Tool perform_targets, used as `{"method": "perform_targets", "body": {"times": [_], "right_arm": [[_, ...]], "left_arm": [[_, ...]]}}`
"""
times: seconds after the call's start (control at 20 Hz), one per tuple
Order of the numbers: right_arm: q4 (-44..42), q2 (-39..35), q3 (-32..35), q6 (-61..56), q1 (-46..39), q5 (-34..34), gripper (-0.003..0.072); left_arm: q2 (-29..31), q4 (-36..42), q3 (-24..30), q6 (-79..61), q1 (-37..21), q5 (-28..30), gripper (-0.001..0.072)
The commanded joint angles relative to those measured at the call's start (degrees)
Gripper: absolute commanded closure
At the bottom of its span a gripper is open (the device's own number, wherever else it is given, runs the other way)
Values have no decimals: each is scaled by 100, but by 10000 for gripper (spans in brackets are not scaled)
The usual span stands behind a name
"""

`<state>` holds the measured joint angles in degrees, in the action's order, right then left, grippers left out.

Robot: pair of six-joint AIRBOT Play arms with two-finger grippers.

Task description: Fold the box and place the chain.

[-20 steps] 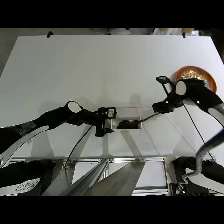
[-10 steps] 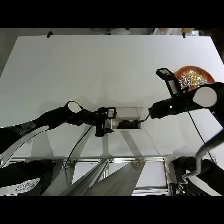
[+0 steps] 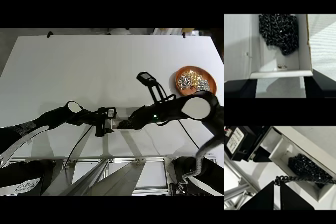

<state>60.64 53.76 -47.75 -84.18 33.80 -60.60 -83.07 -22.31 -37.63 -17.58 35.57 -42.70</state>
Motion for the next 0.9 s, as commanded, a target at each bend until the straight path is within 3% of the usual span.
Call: {"method": "perform_targets", "body": {"times": [0.0, 0.05, 0.1, 0.25, 0.45, 0.6, 0.75, 0.85], "right_arm": [[-46, 363, 2, 4, 149, 155, 568], [-46, 444, 2, 22, 149, 157, 488], [-46, 459, 2, 68, 142, 157, 461], [-55, 393, -120, 221, -197, -116, 462], [52, 258, -212, 782, -1414, -529, 467], [721, 256, -210, 1423, -2105, -533, 467], [1447, 348, -28, 1790, -2511, -153, 467], [1480, 566, 267, 1875, -2675, 271, 467]], "left_arm": [[0, -2, -2, -2, 0, 2, 438], [0, -2, -2, -2, 0, 2, 438], [0, -2, -2, -2, 0, 2, 438], [0, -2, -2, -2, 0, 2, 438], [0, -2, -2, -2, 0, 2, 438], [0, -2, -2, -2, 0, 2, 438], [0, -2, -2, -2, 0, 2, 438], [0, -2, -2, -2, 0, 2, 438]]}}
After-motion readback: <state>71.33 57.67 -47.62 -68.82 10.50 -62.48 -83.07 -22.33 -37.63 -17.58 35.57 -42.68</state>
